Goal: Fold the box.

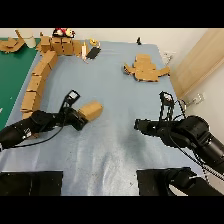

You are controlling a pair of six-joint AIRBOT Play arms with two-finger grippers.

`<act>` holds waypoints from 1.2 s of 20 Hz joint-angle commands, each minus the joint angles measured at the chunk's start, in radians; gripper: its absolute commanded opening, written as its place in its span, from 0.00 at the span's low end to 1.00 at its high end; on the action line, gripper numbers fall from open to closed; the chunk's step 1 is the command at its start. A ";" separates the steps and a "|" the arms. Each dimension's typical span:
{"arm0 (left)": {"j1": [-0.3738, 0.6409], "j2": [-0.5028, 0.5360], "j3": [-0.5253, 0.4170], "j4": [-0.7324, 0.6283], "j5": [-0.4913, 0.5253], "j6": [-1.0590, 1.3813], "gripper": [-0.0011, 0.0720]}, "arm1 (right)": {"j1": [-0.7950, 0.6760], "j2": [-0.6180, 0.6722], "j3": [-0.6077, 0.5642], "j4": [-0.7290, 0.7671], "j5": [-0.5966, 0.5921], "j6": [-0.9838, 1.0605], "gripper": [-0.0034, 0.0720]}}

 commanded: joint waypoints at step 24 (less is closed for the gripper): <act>0.203 -0.220 0.216 0.185 -0.212 -0.079 1.00 | 0.000 0.000 0.001 -0.026 0.018 0.027 0.26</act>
